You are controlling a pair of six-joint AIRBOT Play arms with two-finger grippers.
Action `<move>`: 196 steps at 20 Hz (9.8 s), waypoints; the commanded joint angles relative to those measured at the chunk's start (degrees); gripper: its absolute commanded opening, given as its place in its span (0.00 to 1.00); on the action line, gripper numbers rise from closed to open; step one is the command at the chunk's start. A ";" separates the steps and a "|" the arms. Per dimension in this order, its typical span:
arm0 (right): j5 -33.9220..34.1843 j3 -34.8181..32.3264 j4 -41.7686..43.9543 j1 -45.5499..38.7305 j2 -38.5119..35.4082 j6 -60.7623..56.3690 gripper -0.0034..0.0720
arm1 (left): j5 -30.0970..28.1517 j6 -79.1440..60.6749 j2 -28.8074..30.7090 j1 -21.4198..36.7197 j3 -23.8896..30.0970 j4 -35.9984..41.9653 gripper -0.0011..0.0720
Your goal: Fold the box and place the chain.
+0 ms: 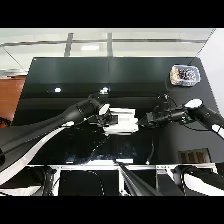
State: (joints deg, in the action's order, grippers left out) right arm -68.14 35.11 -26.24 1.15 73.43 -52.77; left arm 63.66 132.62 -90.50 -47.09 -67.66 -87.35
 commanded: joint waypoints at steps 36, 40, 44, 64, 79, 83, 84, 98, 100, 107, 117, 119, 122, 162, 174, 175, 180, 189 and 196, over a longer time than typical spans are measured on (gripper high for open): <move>7.76 22.01 -57.66 38.95 8.98 -74.27 0.15 | -0.17 0.04 0.02 0.04 -0.07 -0.02 0.05; 8.87 22.01 -56.89 38.95 8.98 -73.99 0.07 | -0.17 0.02 0.02 0.04 -0.07 -0.02 0.05; 6.34 23.02 -57.37 37.55 6.45 -70.93 0.40 | -0.13 0.02 0.02 0.09 -0.07 -0.02 0.05; 20.33 51.21 -53.35 -11.08 23.56 -66.12 0.97 | -0.52 0.02 0.02 0.07 -0.07 -0.02 0.05; 7.85 77.42 -41.75 -14.91 46.29 -70.97 0.44 | -0.37 0.02 0.02 0.07 -0.07 0.00 0.05; 3.43 79.19 -37.75 -15.50 45.16 -59.60 0.07 | -0.39 0.02 0.02 0.07 -0.07 -0.02 0.05; 2.51 80.13 -38.80 -15.47 43.82 -57.31 0.07 | -0.39 0.02 0.02 0.07 -0.07 0.00 0.05; -7.30 80.61 -35.19 -15.30 3.76 -34.91 0.07 | -0.44 0.02 0.02 0.09 -0.07 -0.02 0.05; -10.34 78.42 -33.11 -15.21 -0.96 -34.80 0.07 | -0.63 0.02 0.02 0.09 -0.07 -0.02 0.05; -15.98 55.25 -32.70 -3.78 -21.94 -33.77 0.07 | -0.59 0.02 0.02 0.09 -0.07 -0.04 0.05; -9.07 37.59 -23.32 13.81 -25.53 -34.67 0.07 | -0.39 0.02 0.02 0.09 -0.07 -0.04 0.05; -3.63 35.10 -23.47 17.79 -25.51 -35.21 0.07 | -0.37 0.02 0.02 0.07 -0.07 -0.04 0.05; 3.06 31.78 -23.56 22.05 -25.00 -35.32 0.07 | -0.39 0.02 0.02 0.09 -0.07 -0.04 0.05; 18.62 12.66 -27.82 27.63 -17.09 -36.76 0.33 | -1.70 0.04 0.02 0.09 -0.07 -0.02 0.05; 3.72 12.66 -33.22 13.75 -20.55 -36.52 0.53 | 4.00 -4.20 1.68 -0.50 -2.69 -0.76 0.95; 3.78 12.66 -33.64 13.75 -20.55 -36.52 0.53 | 4.13 -6.34 3.61 -0.90 -3.04 -2.14 0.98; 6.12 12.66 -34.86 13.70 -20.52 -36.52 0.53 | 7.34 -17.16 20.79 -1.33 -0.59 -9.22 0.98; 9.11 12.66 -37.90 13.75 -20.52 -36.57 0.53 | -4.46 -59.98 41.35 35.32 35.30 32.74 0.98; 6.86 12.66 -37.86 13.75 -20.52 -37.05 0.53 | -14.97 -132.19 38.91 23.54 39.58 48.24 0.99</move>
State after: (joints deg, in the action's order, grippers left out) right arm -59.94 47.77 -64.05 14.92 52.95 -89.58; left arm 55.59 32.25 -51.05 -19.25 -29.95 -47.05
